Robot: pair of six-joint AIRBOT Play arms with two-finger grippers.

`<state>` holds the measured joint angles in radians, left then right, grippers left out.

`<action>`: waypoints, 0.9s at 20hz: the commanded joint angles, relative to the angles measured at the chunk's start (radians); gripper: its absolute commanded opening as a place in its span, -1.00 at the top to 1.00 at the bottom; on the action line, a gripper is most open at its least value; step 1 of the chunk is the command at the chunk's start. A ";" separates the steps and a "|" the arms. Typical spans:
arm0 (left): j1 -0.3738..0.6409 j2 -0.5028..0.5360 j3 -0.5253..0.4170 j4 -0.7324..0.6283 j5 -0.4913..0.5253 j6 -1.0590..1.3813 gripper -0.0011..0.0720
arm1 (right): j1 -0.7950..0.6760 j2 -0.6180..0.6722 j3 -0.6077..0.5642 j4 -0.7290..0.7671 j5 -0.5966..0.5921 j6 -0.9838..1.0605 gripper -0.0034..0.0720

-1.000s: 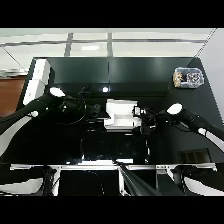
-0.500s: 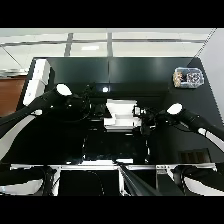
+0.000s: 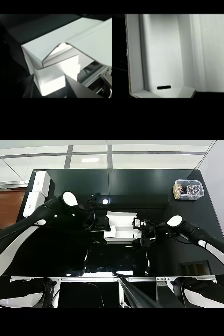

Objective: Fold the box and place the chain.

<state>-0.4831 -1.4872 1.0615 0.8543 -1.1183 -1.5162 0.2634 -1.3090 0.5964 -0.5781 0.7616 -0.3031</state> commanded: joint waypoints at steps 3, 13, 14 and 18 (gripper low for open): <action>-0.086 0.001 0.040 0.209 0.037 -0.192 -0.25 | 0.000 -0.001 0.001 0.000 0.000 0.000 0.30; -0.197 0.000 0.071 0.354 0.073 -0.401 -0.25 | 0.000 -0.001 0.001 0.000 0.000 0.000 0.30; -0.204 0.000 0.070 0.354 0.086 -0.403 -0.14 | 0.000 -0.001 0.001 0.000 0.000 0.000 0.30; -0.241 0.000 0.071 0.418 0.095 -0.468 0.08 | 0.000 -0.001 0.001 0.000 0.000 0.000 0.30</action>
<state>-0.7002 -1.4872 1.1313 1.2301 -1.0351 -1.9240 0.2634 -1.3090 0.5964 -0.5785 0.7616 -0.3038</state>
